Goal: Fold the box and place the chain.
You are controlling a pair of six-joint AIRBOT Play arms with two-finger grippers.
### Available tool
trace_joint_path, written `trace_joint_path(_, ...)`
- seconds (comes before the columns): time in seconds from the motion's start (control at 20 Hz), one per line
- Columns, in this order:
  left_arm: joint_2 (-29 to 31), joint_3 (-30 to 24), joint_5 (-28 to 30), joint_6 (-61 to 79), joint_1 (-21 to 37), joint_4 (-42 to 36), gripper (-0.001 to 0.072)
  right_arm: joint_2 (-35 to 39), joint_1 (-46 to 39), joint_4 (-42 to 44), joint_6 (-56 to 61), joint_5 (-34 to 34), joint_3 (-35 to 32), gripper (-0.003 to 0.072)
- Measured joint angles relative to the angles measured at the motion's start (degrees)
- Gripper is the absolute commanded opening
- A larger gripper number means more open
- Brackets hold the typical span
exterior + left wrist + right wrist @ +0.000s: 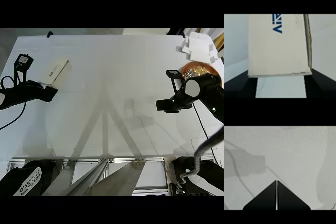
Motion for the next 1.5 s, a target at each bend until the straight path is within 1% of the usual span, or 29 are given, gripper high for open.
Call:
trace_joint_path(0.15, 0.00, 0.00, -0.39, -3.04, 0.76, 4.11, 0.0003, 0.00, 0.00, 0.00, 0.02, 0.00, 0.00, 0.0012)
trace_joint_path(0.4, -1.66, 0.00, 0.28, -7.87, 1.16, 6.54, 0.0003, 0.00, 0.00, 0.00, 0.00, 0.00, 0.00, 0.0012)
trace_joint_path(0.65, -7.23, 0.00, 0.39, -10.58, 1.20, 7.19, 0.0003, 0.00, 0.00, 0.00, 0.02, 0.00, 0.00, 0.0012)
trace_joint_path(0.85, -11.87, 0.00, -0.74, -11.17, 1.20, 7.34, 0.0003, 0.00, 0.00, 0.00, 0.02, -0.02, 0.00, 0.0012)
trace_joint_path(1.0, -13.92, 0.04, -1.31, -11.37, 1.20, 7.39, 0.0003, 0.00, 0.00, 0.00, 0.02, -0.02, 0.00, 0.0012)
trace_joint_path(1.4, -15.30, 0.04, -5.16, -11.37, 1.20, 7.43, 0.0003, 0.00, 0.00, 0.00, 0.02, -0.02, 0.00, 0.0012)
trace_joint_path(1.5, -15.37, 0.04, -6.14, -11.37, 1.20, 7.52, 0.0014, 0.00, 0.00, 0.00, 0.00, -0.02, 0.00, 0.0012)
